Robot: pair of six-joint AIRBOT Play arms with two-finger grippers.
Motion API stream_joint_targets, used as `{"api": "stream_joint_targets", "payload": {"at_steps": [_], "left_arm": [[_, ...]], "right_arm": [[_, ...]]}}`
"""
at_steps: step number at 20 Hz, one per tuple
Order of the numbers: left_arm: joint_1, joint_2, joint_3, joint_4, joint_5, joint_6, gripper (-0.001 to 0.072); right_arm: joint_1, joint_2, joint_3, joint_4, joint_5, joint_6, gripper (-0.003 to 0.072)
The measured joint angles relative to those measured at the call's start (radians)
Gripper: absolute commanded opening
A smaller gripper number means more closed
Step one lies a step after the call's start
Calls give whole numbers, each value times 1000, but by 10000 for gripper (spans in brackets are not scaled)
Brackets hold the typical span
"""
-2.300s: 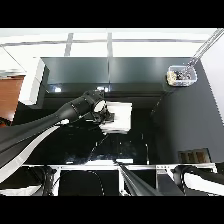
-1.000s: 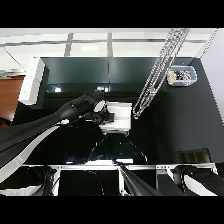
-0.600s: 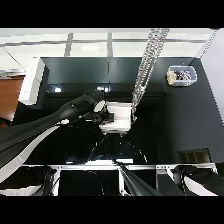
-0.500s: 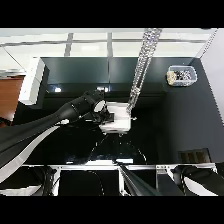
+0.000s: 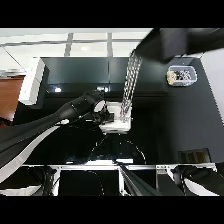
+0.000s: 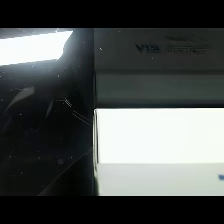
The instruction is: Fold the box and place the chain.
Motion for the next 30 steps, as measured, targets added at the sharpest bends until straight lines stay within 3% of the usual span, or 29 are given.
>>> {"api": "stream_joint_targets", "payload": {"at_steps": [5,11,12,13,14,19,23,24,25,30], "left_arm": [[0,0,0,0,0,0,27],[0,0,0,0,0,0,27],[0,0,0,0,0,0,27],[0,0,0,0,0,0,27],[0,0,0,0,0,0,27],[0,0,0,0,0,0,27],[0,0,0,0,0,0,27],[0,0,0,0,0,0,27],[0,0,0,0,0,0,27],[0,0,0,0,0,0,27]], "right_arm": [[68,-1,-311,-116,-100,34,20],[109,-1,-673,-100,-359,106,22],[117,-1,-713,-85,-397,109,67],[122,-1,-741,-72,-430,116,275],[125,-1,-760,-66,-451,117,348],[52,42,-802,-76,-451,103,347],[-37,132,-850,-223,-394,48,349],[-48,149,-880,-260,-395,15,481],[-54,161,-915,-286,-407,-20,703],[-21,183,-1124,-343,-653,-235,712]]}}
